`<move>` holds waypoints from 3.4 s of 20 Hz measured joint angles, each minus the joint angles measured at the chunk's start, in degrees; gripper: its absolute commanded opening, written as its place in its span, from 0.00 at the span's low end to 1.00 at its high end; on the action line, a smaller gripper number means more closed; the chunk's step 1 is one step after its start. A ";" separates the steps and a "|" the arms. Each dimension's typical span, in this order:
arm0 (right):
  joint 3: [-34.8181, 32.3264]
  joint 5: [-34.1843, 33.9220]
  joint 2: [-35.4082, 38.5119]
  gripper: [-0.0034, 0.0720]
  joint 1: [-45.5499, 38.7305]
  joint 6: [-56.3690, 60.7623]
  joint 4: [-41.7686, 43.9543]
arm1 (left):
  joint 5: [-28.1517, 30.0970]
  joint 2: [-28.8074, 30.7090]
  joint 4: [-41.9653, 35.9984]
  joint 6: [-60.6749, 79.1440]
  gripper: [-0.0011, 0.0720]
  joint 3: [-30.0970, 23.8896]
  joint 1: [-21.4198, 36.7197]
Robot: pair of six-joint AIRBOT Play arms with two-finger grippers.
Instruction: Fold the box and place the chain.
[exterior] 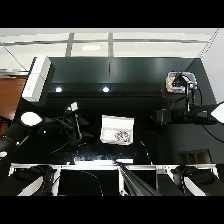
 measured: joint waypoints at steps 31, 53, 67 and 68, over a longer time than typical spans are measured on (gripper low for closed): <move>0.00 -2.08 0.00 0.52 0.00 0.00 -0.09 | 3.41 -15.67 1.66 20.41 0.98 6.43 -12.41; 0.00 -2.10 0.00 0.52 0.00 -0.02 -0.09 | 9.51 -16.26 -3.39 17.22 0.80 6.43 -20.37; 0.07 -11.87 -11.30 1.00 4.94 -16.28 8.46 | 15.50 -15.80 -2.93 16.37 0.69 6.45 -21.24; 0.07 -11.96 -12.94 1.00 5.29 -20.44 9.79 | 15.65 -15.80 -2.91 16.37 0.69 6.45 -21.24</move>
